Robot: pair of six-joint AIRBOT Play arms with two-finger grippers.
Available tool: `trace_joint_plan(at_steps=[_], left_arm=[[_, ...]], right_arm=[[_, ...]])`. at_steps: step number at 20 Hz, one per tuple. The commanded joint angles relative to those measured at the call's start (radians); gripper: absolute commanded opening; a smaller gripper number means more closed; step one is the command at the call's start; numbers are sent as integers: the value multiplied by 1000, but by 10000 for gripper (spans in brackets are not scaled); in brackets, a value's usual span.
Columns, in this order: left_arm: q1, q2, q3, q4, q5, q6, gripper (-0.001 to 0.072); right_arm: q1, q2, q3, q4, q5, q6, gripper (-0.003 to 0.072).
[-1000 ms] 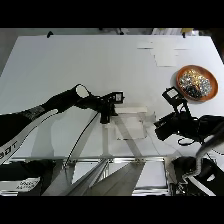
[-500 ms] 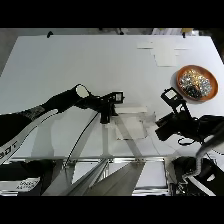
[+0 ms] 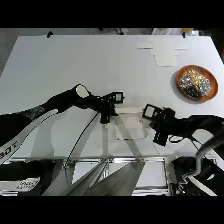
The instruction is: Fold the box and place the chain.
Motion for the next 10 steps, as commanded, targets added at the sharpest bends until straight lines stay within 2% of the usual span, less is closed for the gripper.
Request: trace_joint_plan(at_steps=[1, 4, 6, 7, 8, 9, 10], left_arm=[[-1, -1, 0, 0, 0, 0, 9], [-1, -1, 0, 0, -1, 0, 9], [-1, -1, 0, 0, -1, 0, 9], [-1, -1, 0, 0, -3, 0, 9], [-1, -1, 0, 0, -3, 0, 9], [-1, -1, 0, 0, -3, 0, 9], [-1, -1, 0, 0, -3, 0, 9]], right_arm=[[-5, -80, -10, 109, 61, -216, 17], [11, -64, -32, 111, 37, -246, 17], [23, -6, -76, 103, -4, -284, 21], [32, 31, -108, 88, -40, -298, 123], [44, 68, -147, 72, -98, -301, 297], [57, 97, -187, 66, -161, -303, 441], [75, 118, -225, 52, -218, -323, 512]])
